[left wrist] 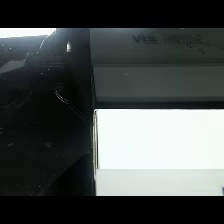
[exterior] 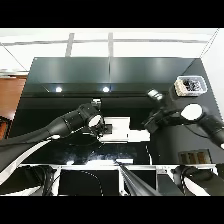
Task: Fold the box and place the chain.
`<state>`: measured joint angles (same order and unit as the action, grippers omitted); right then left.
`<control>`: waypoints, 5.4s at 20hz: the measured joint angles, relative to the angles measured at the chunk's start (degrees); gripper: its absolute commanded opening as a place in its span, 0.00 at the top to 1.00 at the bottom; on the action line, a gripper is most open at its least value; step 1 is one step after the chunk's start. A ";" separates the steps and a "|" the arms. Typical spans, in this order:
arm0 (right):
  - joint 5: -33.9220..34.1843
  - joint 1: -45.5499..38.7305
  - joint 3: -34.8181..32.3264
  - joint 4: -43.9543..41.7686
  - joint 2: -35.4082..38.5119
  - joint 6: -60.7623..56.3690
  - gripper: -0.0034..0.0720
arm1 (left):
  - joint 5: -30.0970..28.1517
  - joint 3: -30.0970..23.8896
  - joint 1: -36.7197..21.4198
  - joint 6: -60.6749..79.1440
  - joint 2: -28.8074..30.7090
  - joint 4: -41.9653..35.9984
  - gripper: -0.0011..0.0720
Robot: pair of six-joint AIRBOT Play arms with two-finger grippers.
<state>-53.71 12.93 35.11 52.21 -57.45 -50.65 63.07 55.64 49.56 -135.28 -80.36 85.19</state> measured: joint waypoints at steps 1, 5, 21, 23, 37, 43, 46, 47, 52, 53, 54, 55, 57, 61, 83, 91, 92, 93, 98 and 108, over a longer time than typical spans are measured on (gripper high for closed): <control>-1.07 -3.32 -0.02 1.46 0.55 -5.16 0.94 | 0.02 0.00 0.00 0.00 0.00 0.00 0.95; -4.07 -13.46 -3.13 4.13 1.27 -22.51 0.94 | 0.04 0.00 -0.02 0.00 0.00 0.02 0.95; -11.45 -3.74 -6.27 -23.74 -12.68 -9.42 0.34 | 0.13 0.02 0.00 0.00 0.00 0.02 0.95; -13.18 -3.39 -5.11 -25.07 -12.87 -7.74 0.34 | 0.15 0.02 -0.02 0.00 0.00 0.02 0.95; -6.78 8.55 2.27 -19.17 -13.09 -18.38 0.35 | 0.20 0.00 -0.02 -0.02 0.00 -0.15 0.95; -0.26 20.52 10.08 1.90 -14.25 -43.04 0.39 | 0.15 0.02 0.00 -0.02 0.00 -0.17 0.95; -1.03 24.72 13.68 11.21 -16.06 -53.46 0.47 | 0.09 0.00 -0.02 -0.02 0.00 -0.17 0.95; -1.92 26.08 15.02 13.88 -16.92 -56.37 0.47 | 0.13 0.00 0.00 -0.02 0.00 -0.17 0.95; -6.84 31.65 19.43 23.82 -20.26 -68.08 0.47 | 0.09 0.02 0.00 -0.02 0.00 -0.17 0.95; -7.39 32.39 19.80 24.83 -20.79 -69.70 0.59 | 0.11 0.02 -0.02 0.00 0.00 -0.17 0.95; -7.76 33.05 20.06 25.77 -21.38 -71.21 0.62 | 0.09 0.02 0.00 0.00 0.00 -0.17 0.95; -8.00 33.46 20.24 26.32 -21.86 -72.39 0.63 | 0.11 0.00 0.00 0.00 0.00 -0.17 0.95; -8.59 34.05 20.50 27.34 -22.62 -74.01 0.63 | 0.11 0.02 0.00 0.00 0.00 -0.17 0.95; -8.98 34.51 20.70 28.33 -23.26 -76.26 0.94 | 0.11 0.02 0.00 -0.02 0.00 -0.17 0.95; -13.57 34.18 21.38 29.07 -11.02 -70.75 0.51 | 0.22 0.02 -0.09 0.09 0.00 -0.02 0.94; -21.31 17.94 19.98 42.58 0.68 -62.75 0.51 | 0.17 0.02 -0.09 -0.04 0.00 0.00 0.95; -19.30 14.08 18.95 45.09 1.01 -62.01 0.51 | 0.17 0.02 -0.09 -0.04 0.00 0.00 0.95; -16.83 10.47 17.81 47.06 1.16 -61.55 0.51 | 0.17 0.02 -0.09 -0.04 0.00 0.00 0.95; -2.93 -6.19 12.70 51.43 -0.61 -60.33 0.51 | 0.13 0.02 -0.09 -0.04 0.00 0.02 0.95; 9.44 -19.15 26.36 47.76 -15.41 -65.83 0.16 | 0.13 0.02 -0.09 0.00 0.00 0.02 0.95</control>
<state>-44.27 -6.22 61.47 99.96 -72.86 -116.49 63.20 55.66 49.47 -135.28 -80.36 85.21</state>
